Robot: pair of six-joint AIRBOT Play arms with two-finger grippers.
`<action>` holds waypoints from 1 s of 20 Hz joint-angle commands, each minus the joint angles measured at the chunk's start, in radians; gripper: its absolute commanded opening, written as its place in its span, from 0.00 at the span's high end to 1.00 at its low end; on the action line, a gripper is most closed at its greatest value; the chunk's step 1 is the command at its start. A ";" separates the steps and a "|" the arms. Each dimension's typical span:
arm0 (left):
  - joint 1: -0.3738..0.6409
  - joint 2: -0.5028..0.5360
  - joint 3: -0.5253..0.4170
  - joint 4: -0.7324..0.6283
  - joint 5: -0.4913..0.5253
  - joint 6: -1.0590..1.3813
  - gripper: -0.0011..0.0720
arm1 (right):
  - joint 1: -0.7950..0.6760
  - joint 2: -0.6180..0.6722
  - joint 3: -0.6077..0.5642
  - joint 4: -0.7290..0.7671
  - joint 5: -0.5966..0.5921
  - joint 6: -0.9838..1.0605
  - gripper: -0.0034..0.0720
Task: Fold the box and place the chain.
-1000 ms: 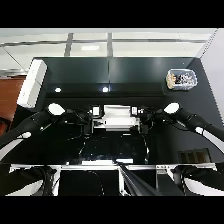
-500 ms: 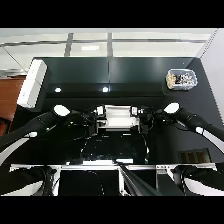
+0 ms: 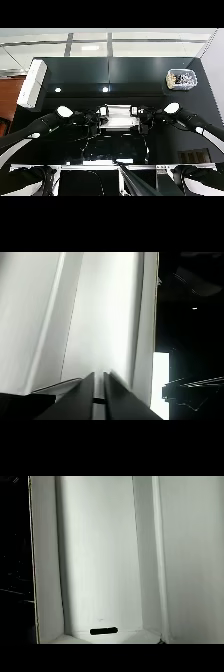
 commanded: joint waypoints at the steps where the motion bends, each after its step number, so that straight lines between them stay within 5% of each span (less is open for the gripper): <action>1: -0.001 -0.001 0.001 0.000 0.008 -0.001 0.50 | 0.001 0.000 0.000 0.000 0.001 -0.001 0.81; 3: -0.001 -0.001 0.000 0.002 0.008 -0.012 0.59 | 0.001 0.000 0.000 0.000 0.001 -0.001 0.81; 4: -0.001 -0.001 0.000 0.007 0.008 -0.023 0.84 | 0.001 0.000 0.000 0.000 0.001 -0.001 0.81; 5: -0.001 -0.001 0.000 0.009 0.009 -0.029 0.81 | 0.001 0.000 0.000 0.000 0.001 -0.001 0.81; 7: 0.000 0.000 0.000 0.008 0.011 -0.034 0.30 | 0.001 0.000 0.000 0.000 0.001 -0.001 0.81; 8: 0.002 0.001 0.000 0.015 0.008 -0.040 0.55 | 0.001 0.000 0.000 0.000 0.001 -0.001 0.81; 9: 0.006 0.010 0.001 0.038 0.005 -0.065 0.95 | 0.001 0.000 0.000 0.000 0.001 -0.001 0.81; 13: 0.061 0.156 0.000 0.203 -0.050 -0.298 0.94 | 0.001 0.000 0.000 0.000 0.001 -0.001 0.81; 18: 0.257 0.395 -0.003 0.478 -0.267 -0.602 0.94 | 0.001 0.000 0.000 0.000 0.001 -0.001 0.81; 20: 0.347 0.400 -0.025 0.505 -0.255 -0.887 0.95 | 0.001 0.000 0.000 0.000 0.001 -0.001 0.81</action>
